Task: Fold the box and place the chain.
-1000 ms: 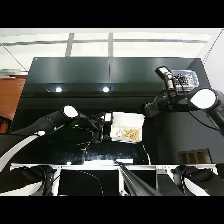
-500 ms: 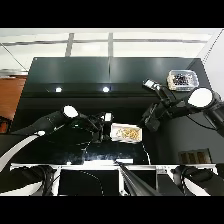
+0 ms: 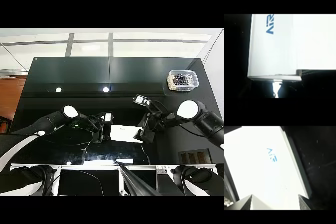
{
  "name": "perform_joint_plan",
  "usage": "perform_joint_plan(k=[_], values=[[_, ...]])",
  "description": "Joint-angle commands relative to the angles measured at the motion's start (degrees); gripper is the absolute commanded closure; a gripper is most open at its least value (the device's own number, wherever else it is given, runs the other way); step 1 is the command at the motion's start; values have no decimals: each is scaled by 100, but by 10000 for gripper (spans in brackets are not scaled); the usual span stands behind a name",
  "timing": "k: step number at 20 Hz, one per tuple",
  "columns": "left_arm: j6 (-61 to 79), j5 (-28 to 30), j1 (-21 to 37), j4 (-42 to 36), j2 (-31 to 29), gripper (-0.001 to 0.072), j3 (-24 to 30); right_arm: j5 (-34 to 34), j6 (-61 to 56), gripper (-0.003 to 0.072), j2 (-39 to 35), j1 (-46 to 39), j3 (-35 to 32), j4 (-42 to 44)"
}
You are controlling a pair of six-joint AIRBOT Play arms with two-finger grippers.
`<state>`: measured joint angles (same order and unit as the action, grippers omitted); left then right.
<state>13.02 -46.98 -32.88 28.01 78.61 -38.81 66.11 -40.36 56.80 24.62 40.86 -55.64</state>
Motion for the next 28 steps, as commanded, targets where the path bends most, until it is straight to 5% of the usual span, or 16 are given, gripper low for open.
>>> perform_joint_plan(k=[1,5,11,20,28], values=[[2,0,-2,0,4,427,-2,-20,262,-16,-313,203,-55,-310],[2,0,-2,0,4,428,-2,411,-321,-16,-1108,203,-90,-765],[2,0,-2,2,4,427,-2,-1029,-334,-17,-1344,203,-892,-352],[2,0,-2,2,4,427,-2,-1115,-715,-16,-1965,-367,-291,-160],[2,0,-2,2,4,427,-2,-1349,-120,-10,-1956,-389,-1351,516]])
